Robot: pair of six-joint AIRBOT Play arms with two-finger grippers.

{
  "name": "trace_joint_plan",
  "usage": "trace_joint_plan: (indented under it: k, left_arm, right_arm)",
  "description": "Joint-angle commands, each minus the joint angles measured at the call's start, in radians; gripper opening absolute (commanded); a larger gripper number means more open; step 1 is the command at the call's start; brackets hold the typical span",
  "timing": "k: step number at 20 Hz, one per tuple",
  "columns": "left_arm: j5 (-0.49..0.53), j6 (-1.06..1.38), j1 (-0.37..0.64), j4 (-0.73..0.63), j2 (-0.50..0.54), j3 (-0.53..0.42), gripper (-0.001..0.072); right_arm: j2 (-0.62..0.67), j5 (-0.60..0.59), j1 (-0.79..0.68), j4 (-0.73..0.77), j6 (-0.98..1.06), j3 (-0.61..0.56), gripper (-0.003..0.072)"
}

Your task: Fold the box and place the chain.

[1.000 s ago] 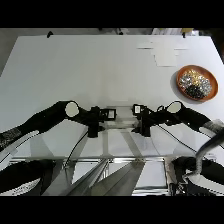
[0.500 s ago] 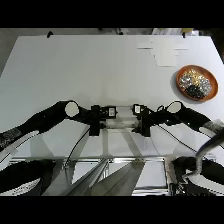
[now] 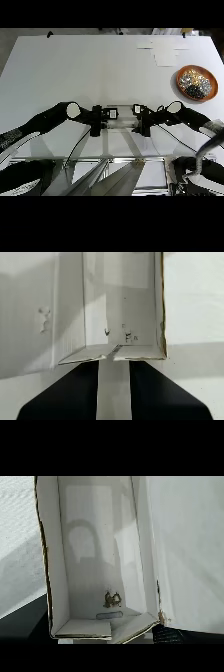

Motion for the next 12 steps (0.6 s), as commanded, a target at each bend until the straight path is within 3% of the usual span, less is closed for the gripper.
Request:
trace_joint_plan:
  k: [1,6,7,9,11,12]
  left_arm:
    - [0.037,0.022,-0.013,-0.027,0.000,0.000,0.0190]
    - [0.047,0.022,-0.023,-0.042,-0.001,0.000,0.0182]
    - [0.053,0.023,-0.030,-0.049,-0.003,0.000,0.0127]
    - [0.057,0.022,-0.042,-0.048,-0.012,0.000,0.0131]
    - [0.056,0.022,-0.048,-0.048,-0.024,0.000,0.0161]
    - [0.056,0.022,-0.050,-0.048,-0.026,0.000,0.0233]
  right_arm:
    - [0.001,0.000,0.000,0.000,0.000,0.001,0.0297]
    - [0.001,0.000,0.000,0.000,0.000,0.001,0.0297]
    - [0.001,0.000,0.000,0.000,0.000,0.001,0.0297]
    - [0.001,0.000,0.000,0.000,0.000,0.001,0.0297]
    - [0.001,0.000,0.000,0.000,0.000,0.001,0.0297]
    - [0.001,0.000,0.000,0.000,0.000,0.001,0.0297]
